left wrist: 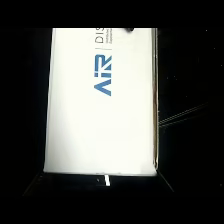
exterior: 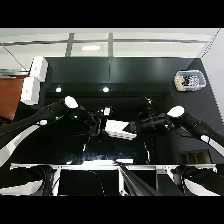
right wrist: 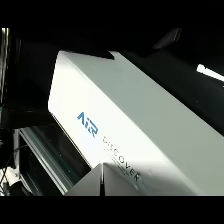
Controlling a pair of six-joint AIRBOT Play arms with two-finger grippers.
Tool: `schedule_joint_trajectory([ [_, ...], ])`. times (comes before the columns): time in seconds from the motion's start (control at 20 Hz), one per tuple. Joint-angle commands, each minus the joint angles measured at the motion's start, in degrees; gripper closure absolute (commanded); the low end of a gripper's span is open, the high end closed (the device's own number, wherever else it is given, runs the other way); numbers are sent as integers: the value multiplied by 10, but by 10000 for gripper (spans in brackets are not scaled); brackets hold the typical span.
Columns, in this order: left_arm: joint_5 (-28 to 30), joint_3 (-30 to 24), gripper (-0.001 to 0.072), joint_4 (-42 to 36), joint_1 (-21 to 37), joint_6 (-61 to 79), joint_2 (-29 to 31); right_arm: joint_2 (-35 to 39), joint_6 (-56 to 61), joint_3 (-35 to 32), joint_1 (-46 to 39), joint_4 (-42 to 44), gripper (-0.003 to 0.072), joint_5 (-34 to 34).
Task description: Fold the box and place the chain.
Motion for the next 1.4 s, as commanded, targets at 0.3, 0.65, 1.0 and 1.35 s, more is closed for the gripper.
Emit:
schedule_joint_trajectory([
  [0.3,2,4,-8,4,1,-5,12,187,46,56,-171,-127,666,147],
  [0.65,-28,14,-9,41,10,-92,99,279,85,54,-329,-266,666,209],
  [1.0,-4,82,-3,-17,-72,-106,41,279,106,50,-331,-234,666,123],
  [1.35,-16,148,-3,-5,-108,-149,-39,279,105,49,-331,-234,666,123],
])
